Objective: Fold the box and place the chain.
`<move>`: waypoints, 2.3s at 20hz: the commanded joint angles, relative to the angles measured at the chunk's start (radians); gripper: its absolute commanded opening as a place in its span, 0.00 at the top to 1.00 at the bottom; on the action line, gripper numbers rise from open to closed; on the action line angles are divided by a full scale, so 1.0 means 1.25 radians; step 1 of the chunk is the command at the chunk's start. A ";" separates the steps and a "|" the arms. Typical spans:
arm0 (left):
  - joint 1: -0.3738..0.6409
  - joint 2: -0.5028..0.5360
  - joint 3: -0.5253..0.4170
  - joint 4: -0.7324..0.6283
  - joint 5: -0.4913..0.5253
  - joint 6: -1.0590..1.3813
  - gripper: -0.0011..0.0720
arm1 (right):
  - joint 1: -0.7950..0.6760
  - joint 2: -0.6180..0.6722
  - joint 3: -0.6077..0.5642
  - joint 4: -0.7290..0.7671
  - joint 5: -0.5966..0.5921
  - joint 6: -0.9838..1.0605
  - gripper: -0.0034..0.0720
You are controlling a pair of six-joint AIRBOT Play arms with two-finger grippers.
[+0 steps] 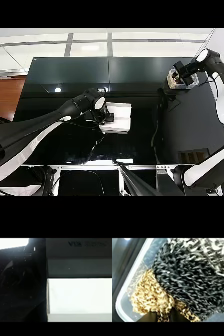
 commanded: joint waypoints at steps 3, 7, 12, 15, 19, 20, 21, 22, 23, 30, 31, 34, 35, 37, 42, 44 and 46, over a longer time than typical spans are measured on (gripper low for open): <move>0.000 -0.001 0.000 0.000 0.006 0.000 0.95 | -0.008 0.019 0.057 0.008 0.035 -0.188 0.94; 0.000 -0.001 0.000 0.000 0.006 0.000 0.95 | -0.020 0.141 0.089 0.009 0.090 -0.400 0.94; 0.000 -0.001 0.000 0.000 0.008 0.000 0.95 | -0.024 0.370 0.114 0.075 0.032 -0.537 0.95; 0.000 -0.001 0.000 0.000 0.007 0.000 0.95 | -0.024 0.446 0.206 0.105 0.023 -0.554 0.95; 0.000 -0.001 0.000 0.000 0.007 0.000 0.95 | -0.024 0.508 0.281 0.150 0.024 -0.564 0.95; 0.000 -0.001 0.000 0.000 0.007 0.000 0.95 | -0.024 0.525 0.281 0.166 0.031 -0.568 0.95; 0.000 -0.001 0.000 0.000 0.007 0.000 0.95 | -0.023 0.539 0.281 0.185 0.047 -0.575 0.95; 0.000 -0.001 0.000 0.000 0.008 0.000 0.95 | -0.023 0.552 0.281 0.204 0.074 -0.578 0.95; 0.000 -0.001 0.000 0.000 0.008 0.000 0.95 | -0.023 0.563 0.280 0.220 0.105 -0.586 0.95; 0.000 -0.001 0.000 0.000 0.006 0.000 0.95 | -0.005 0.635 0.211 0.346 0.315 -0.661 0.95; 0.000 -0.001 0.000 0.000 0.005 0.000 0.95 | 0.019 0.653 0.182 0.347 0.312 -0.662 0.95; 0.000 -0.001 0.000 0.000 0.005 0.000 0.95 | 0.116 0.690 0.104 0.346 0.334 -0.681 0.95; 0.000 -0.001 0.000 0.000 0.005 0.000 0.95 | 0.147 0.695 0.084 0.346 0.354 -0.684 0.95; 0.000 -0.001 0.000 0.000 0.005 0.000 0.95 | 0.212 0.695 0.061 0.338 0.388 -0.694 0.95; 0.000 -0.001 0.000 0.000 0.004 0.000 0.95 | 0.309 0.694 0.053 0.291 0.384 -0.694 0.95; 0.000 -0.001 0.000 0.000 0.004 0.000 0.95 | 0.338 0.694 0.032 0.309 0.377 -0.692 0.95; 0.000 -0.001 0.000 0.000 0.005 0.000 0.95 | 0.370 0.694 -0.019 0.322 0.370 -0.679 0.95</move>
